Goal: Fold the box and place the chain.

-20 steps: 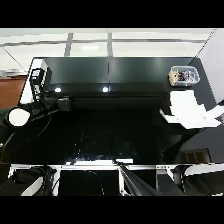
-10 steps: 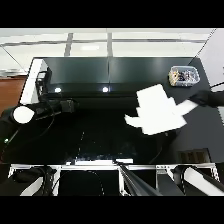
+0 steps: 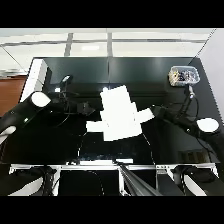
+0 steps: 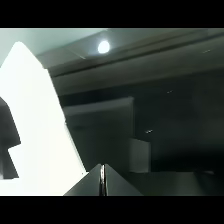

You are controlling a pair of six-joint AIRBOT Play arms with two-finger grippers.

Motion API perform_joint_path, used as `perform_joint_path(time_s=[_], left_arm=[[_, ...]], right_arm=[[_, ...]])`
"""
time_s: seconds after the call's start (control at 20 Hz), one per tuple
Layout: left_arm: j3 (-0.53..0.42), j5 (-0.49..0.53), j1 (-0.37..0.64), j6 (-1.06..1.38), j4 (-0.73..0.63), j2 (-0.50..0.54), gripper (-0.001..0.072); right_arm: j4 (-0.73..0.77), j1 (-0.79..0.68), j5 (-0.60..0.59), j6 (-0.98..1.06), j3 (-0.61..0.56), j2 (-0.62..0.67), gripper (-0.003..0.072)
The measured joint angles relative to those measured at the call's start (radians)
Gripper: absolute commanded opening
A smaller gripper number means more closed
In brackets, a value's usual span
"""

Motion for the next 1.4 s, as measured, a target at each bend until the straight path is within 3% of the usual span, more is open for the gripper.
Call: perform_joint_path(time_s=[0.2, 0.5, 0.6, 0.75, 0.8, 0.85, 0.95, 1.0, 1.05, 1.1, 1.15, 1.2, 1.25, 1.4], left_arm=[[0.115, -0.161, 0.023, 0.039, -0.11, -0.196, 0.0704], [0.177, -0.336, 0.042, 0.288, -0.363, -0.385, 0.0702], [0.206, -0.408, 0.039, 0.372, -0.402, -0.438, 0.0654], [0.264, -0.506, 0.025, 0.453, -0.374, -0.496, 0.0484], [0.289, -0.533, 0.019, 0.471, -0.346, -0.511, 0.0482], [0.313, -0.557, 0.014, 0.483, -0.323, -0.525, 0.0425], [0.367, -0.617, 0.003, 0.501, -0.27, -0.561, 0.021], [0.393, -0.65, -0.003, 0.508, -0.25, -0.579, 0.0153], [0.415, -0.671, -0.006, 0.511, -0.235, -0.595, 0.0152], [0.435, -0.691, -0.01, 0.514, -0.221, -0.612, 0.008], [0.45, -0.705, -0.012, 0.516, -0.216, -0.623, 0.0029], [0.463, -0.718, -0.014, 0.521, -0.213, -0.634, 0.0028], [0.474, -0.719, -0.014, 0.519, -0.205, -0.642, 0.0027], [0.491, -0.736, -0.016, 0.518, -0.197, -0.65, 0.0024]], right_arm=[[0.02, 0.087, -0.078, 0.008, -0.02, 0.01, 0.0018], [0.026, 0.114, -0.095, 0.01, -0.026, 0.013, 0.0018], [0.026, 0.117, -0.096, 0.01, -0.027, 0.013, 0.0018], [0.025, 0.119, -0.095, 0.01, -0.027, 0.013, 0.0018], [0.025, 0.119, -0.095, 0.01, -0.027, 0.013, 0.0018], [0.024, 0.119, -0.095, 0.01, -0.027, 0.013, 0.0018], [0.019, 0.119, -0.095, 0.01, -0.027, 0.013, 0.0018], [0.017, 0.119, -0.094, 0.01, -0.027, 0.013, 0.0018], [0.013, 0.119, -0.092, 0.01, -0.027, 0.013, 0.0019], [0.011, 0.119, -0.089, 0.01, -0.027, 0.013, 0.002], [0.008, 0.119, -0.085, 0.01, -0.027, 0.013, 0.0115], [0.006, 0.119, -0.084, 0.011, -0.027, 0.013, 0.0551], [0.004, 0.116, -0.079, 0.007, -0.027, 0.013, 0.0701], [-0.092, 0.082, 0.01, -0.023, 0.015, 0.014, 0.07]])
